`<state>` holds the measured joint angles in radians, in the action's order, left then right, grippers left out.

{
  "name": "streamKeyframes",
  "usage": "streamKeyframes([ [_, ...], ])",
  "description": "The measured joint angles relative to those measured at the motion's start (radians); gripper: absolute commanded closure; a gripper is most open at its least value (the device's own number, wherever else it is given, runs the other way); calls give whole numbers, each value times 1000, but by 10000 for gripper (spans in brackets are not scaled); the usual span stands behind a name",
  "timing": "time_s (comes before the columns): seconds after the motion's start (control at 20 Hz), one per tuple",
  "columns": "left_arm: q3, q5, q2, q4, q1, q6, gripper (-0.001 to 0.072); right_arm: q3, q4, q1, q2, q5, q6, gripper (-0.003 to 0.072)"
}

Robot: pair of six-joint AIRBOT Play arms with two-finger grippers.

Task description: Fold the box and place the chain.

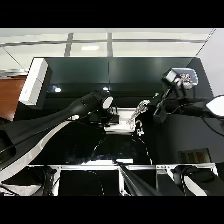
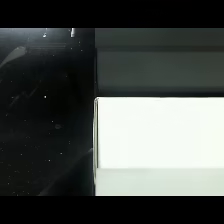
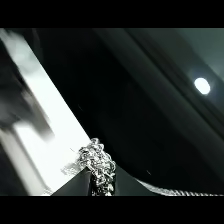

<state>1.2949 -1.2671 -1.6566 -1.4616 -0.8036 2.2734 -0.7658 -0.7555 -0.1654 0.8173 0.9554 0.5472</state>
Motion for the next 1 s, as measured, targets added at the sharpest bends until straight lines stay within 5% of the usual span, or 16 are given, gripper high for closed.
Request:
streamKeyframes([
  [0.3,0,1,0,0,0,0,677,-64,221,-40,-21,89,134,671],
  [0.55,0,2,0,0,0,0,677,-83,326,-89,-4,53,163,671],
  [1.0,0,2,0,0,0,0,677,-275,251,-79,-1,96,230,672],
])
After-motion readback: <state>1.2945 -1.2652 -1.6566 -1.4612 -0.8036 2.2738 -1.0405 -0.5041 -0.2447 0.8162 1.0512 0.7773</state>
